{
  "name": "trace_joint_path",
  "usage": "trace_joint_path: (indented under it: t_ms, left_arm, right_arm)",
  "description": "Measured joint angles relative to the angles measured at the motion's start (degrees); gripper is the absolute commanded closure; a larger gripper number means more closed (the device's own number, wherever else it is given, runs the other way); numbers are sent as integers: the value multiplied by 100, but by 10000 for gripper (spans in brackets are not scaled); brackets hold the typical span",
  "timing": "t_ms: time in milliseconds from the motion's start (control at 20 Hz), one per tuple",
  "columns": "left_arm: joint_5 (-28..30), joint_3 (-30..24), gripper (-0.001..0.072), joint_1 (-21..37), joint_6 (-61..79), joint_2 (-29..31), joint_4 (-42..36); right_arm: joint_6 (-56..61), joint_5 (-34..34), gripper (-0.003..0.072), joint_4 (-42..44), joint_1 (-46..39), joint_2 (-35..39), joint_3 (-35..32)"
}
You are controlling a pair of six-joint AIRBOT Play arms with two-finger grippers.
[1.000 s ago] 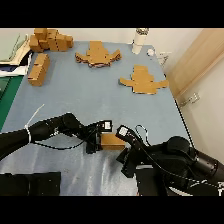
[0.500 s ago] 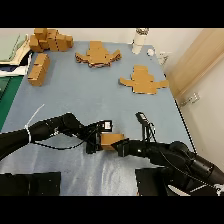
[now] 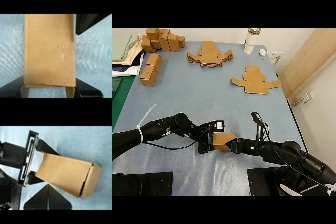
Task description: Fold the box.
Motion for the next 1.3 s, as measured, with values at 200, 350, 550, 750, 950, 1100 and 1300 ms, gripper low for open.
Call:
trace_joint_path:
  t_ms: [200,350,550,750,950,1100,1300]
  left_arm:
    - [0,0,289,0,0,-2,0]
    - [0,0,290,0,2,0,2]
    - [2,0,290,0,2,0,2]
    - [2,0,290,0,2,0,2]
    - [2,0,290,0,4,0,4]
    - [2,0,290,0,4,0,4]
    - [2,0,290,0,4,0,4]
  right_arm:
    - [4,-20,687,-2,-4,-125,0]
    - [4,-7,687,0,-4,-232,0]
    - [-15,31,687,2,-4,-293,0]
    - [-24,33,687,2,-4,-363,-2]
    - [-26,31,687,7,-7,-494,-2]
    - [-31,7,687,7,-4,-562,-2]
    - [-31,11,687,2,-7,-638,-7]
